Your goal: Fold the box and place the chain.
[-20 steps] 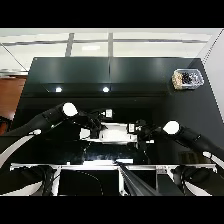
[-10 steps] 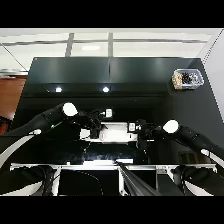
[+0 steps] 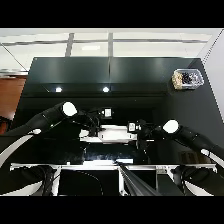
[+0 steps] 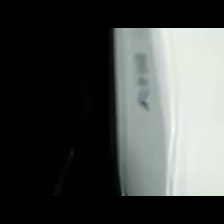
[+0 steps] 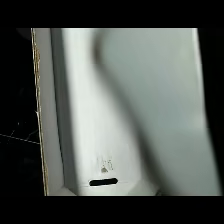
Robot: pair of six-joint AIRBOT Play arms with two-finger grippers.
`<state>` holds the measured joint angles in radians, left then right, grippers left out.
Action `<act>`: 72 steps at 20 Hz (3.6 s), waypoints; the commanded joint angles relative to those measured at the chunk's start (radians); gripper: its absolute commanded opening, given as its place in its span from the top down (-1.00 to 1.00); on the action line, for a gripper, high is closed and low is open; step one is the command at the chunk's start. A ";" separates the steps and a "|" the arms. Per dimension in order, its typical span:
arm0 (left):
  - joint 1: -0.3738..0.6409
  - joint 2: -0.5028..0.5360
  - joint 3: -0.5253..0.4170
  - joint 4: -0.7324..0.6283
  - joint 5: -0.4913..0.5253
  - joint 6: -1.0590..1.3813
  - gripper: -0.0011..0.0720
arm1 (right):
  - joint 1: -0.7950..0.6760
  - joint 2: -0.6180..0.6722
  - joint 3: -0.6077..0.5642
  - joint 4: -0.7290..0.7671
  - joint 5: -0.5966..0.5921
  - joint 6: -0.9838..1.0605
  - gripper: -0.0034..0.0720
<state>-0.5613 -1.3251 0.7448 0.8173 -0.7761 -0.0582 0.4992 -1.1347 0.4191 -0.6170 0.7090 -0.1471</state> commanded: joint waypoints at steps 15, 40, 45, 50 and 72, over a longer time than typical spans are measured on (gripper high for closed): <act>0.201 0.296 -0.014 0.070 -0.688 -0.843 0.90 | 0.000 0.000 0.000 -0.005 0.005 0.000 0.00; 0.138 0.181 -0.086 -0.150 0.038 -0.602 0.90 | 0.000 0.000 0.000 -0.004 0.005 0.000 0.00; 0.309 0.445 -0.069 0.051 -0.260 -0.603 0.90 | 0.000 0.000 0.000 -0.004 0.005 0.000 0.00; 0.417 0.488 -0.198 0.143 -0.423 -0.576 0.12 | 0.000 0.000 0.000 -0.004 0.005 0.000 0.00; 0.002 0.290 -0.314 -0.079 0.114 -0.052 -0.89 | 0.002 0.000 0.000 -0.004 0.005 0.000 0.00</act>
<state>-0.5526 -1.0264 0.4294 0.7677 -0.6701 -0.1158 0.5003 -1.1343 0.4187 -0.6212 0.7136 -0.1471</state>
